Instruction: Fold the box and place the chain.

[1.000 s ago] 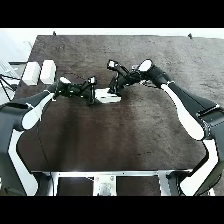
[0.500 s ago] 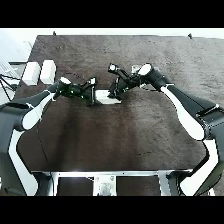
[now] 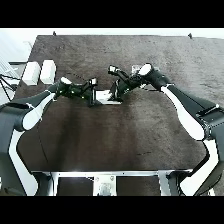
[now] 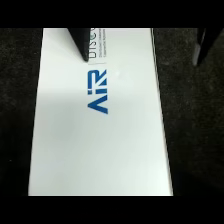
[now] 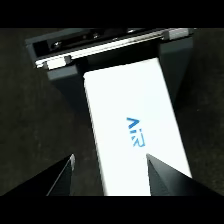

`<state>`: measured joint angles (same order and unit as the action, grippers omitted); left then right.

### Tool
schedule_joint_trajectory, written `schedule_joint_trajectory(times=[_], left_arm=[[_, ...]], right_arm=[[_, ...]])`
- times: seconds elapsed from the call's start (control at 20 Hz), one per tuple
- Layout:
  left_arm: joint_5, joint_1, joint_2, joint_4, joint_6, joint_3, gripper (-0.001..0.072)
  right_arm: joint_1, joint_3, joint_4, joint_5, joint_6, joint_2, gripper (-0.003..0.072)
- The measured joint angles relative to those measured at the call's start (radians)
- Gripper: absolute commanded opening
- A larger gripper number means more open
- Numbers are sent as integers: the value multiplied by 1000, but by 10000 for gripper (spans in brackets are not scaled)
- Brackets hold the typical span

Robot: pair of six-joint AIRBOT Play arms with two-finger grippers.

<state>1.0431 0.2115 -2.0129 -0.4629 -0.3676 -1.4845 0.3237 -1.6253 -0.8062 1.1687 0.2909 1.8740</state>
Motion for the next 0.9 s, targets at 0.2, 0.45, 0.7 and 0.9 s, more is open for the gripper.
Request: schedule_joint_trajectory(times=[0.2,0.45,0.7,0.9], left_arm=[[-5,0,0,1,0,0,531],[-5,0,0,0,0,0,531],[-5,0,0,0,0,0,531],[-7,0,0,-1,-1,0,531]], right_arm=[[-17,-31,21,-6,-5,-14,401],[-35,-33,59,-10,-5,-21,11],[-33,32,69,-10,2,-6,11],[-33,79,91,-16,3,11,11]])
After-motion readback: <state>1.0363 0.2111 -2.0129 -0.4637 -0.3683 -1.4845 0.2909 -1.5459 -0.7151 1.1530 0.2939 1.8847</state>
